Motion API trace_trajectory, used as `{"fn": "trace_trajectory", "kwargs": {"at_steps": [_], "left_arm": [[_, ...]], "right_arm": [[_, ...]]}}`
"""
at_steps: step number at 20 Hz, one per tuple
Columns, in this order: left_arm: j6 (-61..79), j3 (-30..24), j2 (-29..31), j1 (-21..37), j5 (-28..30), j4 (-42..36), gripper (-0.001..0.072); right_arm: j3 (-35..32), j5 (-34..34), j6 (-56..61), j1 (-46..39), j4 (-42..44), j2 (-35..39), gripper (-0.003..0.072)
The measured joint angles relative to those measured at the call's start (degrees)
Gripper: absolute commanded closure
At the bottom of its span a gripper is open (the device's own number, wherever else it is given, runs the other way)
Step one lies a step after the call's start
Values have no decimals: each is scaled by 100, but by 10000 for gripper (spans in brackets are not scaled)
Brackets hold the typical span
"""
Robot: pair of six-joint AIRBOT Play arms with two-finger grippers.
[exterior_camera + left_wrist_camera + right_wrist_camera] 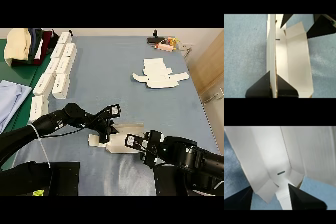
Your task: Fold the box.
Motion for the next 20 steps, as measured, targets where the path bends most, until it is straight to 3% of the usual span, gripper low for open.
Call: {"fn": "trace_trajectory", "kwargs": {"at_steps": [3, 20], "left_arm": [[2, 0, 0, 0, -2, 0, 694], [0, 0, -2, 0, 0, 0, 694]], "right_arm": [[-2, 37, -50, 2, -76, 238, -27], [-146, -330, -125, -92, -667, 455, -27]]}}
